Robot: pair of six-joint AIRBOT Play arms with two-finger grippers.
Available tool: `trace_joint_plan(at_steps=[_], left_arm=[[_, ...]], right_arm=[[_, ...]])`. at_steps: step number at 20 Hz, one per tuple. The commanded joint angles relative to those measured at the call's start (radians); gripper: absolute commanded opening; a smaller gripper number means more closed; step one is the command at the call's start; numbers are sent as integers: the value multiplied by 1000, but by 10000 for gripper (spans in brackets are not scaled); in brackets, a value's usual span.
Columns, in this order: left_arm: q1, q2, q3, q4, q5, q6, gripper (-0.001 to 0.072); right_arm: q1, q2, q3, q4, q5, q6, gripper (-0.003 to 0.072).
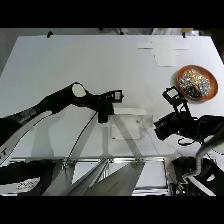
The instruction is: Fold the box and place the chain.
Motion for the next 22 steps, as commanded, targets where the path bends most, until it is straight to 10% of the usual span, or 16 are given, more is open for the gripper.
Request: trace_joint_plan(at_steps=[1, 22], left_arm=[[-1, -40, 1, -84, 10, 68, 2], [-1, -75, 1, -90, 16, 100, 9]], right_arm=[[0, 0, 1, 0, 0, 0, 297], [0, 0, 1, -11, 7, -13, 297]])
